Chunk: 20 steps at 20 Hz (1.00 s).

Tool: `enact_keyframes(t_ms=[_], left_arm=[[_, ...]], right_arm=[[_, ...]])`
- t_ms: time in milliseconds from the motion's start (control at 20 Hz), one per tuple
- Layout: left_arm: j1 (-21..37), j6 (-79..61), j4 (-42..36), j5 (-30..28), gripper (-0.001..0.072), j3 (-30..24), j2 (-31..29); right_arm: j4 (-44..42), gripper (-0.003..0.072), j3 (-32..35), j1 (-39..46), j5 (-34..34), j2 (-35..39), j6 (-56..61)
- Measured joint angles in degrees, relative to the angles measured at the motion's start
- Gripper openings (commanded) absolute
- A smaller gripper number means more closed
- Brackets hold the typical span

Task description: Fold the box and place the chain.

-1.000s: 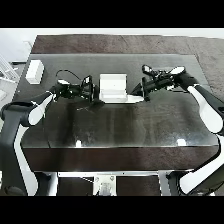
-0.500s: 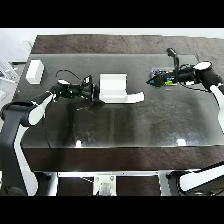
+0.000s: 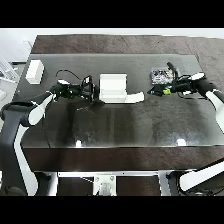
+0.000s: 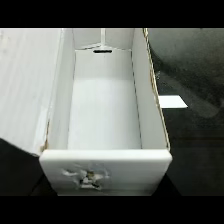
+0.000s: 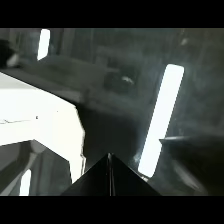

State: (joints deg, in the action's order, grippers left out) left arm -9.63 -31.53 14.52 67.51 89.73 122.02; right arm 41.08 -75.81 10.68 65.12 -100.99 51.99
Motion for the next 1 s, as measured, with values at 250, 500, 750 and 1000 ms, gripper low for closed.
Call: enact_keyframes(t_ms=[250, 500, 750, 1000], left_arm=[[0.0, 0.0, 0.0, 0.0, 0.0484, 0.0, 0.0], [0.0, 0.0, 0.0, 0.0, 0.0484, 0.0, 0.0], [0.0, 0.0, 0.0, 0.0, 0.0484, 0.0, 0.0], [0.0, 0.0, 0.0, 0.0, 0.0484, 0.0, 0.0]], right_arm=[[0.1, -0.0001, 0.3, -5.2, -1.1, -1.6, 2.2], [0.3, -0.0002, -0.6, -10.6, -1.5, -2.1, 0.3], [0.3, 0.0101, -3.7, -12.2, -1.2, -0.7, 2.6], [0.3, 0.025, -4.6, -12.7, -0.1, -0.1, 6.1]])
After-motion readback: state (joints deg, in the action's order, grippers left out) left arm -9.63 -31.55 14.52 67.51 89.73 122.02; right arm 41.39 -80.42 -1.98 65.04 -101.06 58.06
